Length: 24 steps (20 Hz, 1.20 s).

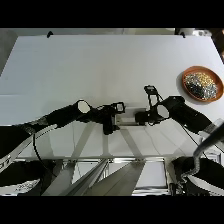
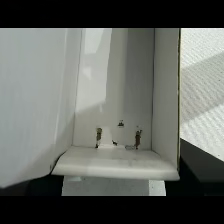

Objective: Fold the box and place the chain.

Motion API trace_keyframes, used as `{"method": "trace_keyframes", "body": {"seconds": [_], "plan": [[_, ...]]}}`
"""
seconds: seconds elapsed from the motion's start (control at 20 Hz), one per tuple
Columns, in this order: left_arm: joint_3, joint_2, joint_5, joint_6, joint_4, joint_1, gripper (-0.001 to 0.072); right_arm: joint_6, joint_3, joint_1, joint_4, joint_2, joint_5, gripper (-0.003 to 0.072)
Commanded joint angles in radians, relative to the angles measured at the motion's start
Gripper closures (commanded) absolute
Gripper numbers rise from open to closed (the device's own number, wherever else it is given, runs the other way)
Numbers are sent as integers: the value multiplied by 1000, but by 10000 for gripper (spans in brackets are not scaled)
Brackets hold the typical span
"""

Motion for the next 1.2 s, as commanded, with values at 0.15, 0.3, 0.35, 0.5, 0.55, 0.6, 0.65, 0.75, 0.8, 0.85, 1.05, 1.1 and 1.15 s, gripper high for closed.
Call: {"method": "trace_keyframes", "body": {"seconds": [0.15,0.3,0.35,0.5,0.55,0.6,0.65,0.75,0.8,0.85,1.05,1.1,1.15], "plan": [[0,0,0,0,0,0,271,64,21,73,-23,-37,-49,257],[0,0,0,0,0,0,271,64,22,84,-31,-75,-29,290],[0,0,0,0,0,0,271,64,23,87,-40,-84,-17,342],[0,0,0,0,0,0,271,68,27,89,-68,-86,2,495],[0,0,0,0,0,0,271,68,30,89,-74,-86,5,541],[0,0,0,0,0,0,271,68,32,89,-79,-86,7,626],[0,0,0,0,0,0,271,68,33,89,-80,-86,6,666],[0,0,0,0,0,0,271,68,33,89,-83,-86,5,666],[0,0,0,0,0,0,271,68,33,89,-83,-86,5,662],[0,0,0,0,0,0,271,68,33,89,-83,-86,3,578],[0,0,0,1,0,0,271,68,33,89,-82,-86,-2,433],[0,0,0,0,0,0,271,68,33,89,-82,-86,-2,433],[0,0,0,0,0,0,271,68,33,89,-82,-86,-2,433]]}}
